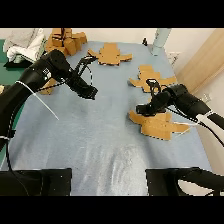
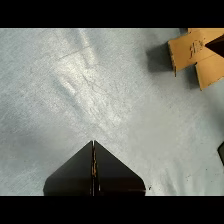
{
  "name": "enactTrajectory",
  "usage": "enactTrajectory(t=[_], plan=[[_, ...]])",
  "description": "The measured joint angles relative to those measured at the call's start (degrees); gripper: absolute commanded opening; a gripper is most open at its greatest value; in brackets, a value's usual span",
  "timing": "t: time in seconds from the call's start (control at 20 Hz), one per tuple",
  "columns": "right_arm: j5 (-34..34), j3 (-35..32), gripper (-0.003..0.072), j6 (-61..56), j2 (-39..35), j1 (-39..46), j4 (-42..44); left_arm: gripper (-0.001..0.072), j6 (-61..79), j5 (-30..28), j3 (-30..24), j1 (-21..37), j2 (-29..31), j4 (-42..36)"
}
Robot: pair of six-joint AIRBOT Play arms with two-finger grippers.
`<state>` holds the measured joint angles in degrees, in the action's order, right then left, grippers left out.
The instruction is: Fold the box.
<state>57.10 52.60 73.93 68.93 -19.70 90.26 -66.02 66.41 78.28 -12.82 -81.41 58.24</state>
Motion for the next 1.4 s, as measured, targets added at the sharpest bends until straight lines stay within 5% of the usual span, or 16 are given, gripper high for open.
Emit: enactTrajectory(t=[0.8, 1.0, 1.05, 1.1, 1.15, 1.4], plan=[[-3.76, 0.02, 0.0005, -0.46, 0.02, 0.0, 2.95, 0.0014, 0.0, 0.0, 0.0, 0.0, 0.0, 0.0], [-4.55, 1.03, 0.0006, -8.11, 0.04, 0.61, 5.35, 0.0014, -0.02, -0.96, 0.0, -0.04, 0.0, -0.17], [-3.5, 2.16, 0.0079, -10.16, 0.04, 1.68, 3.34, 0.0014, 0.0, -1.64, 0.0, -0.07, 0.0, -0.28], [-1.07, 3.87, 0.0301, -11.93, 0.04, 3.67, -0.07, 0.0014, -0.02, -2.49, 0.0, -0.07, 0.0, -0.68], [1.75, 5.66, 0.0384, -13.0, 0.04, 6.23, -3.65, 0.0014, -0.02, -3.34, 0.0, -0.07, 0.0, -1.11], [13.77, 10.08, 0.0384, -6.56, 0.2, 29.18, -11.45, 0.0015, -0.02, -7.61, 0.0, -0.07, -0.24, -5.44]])
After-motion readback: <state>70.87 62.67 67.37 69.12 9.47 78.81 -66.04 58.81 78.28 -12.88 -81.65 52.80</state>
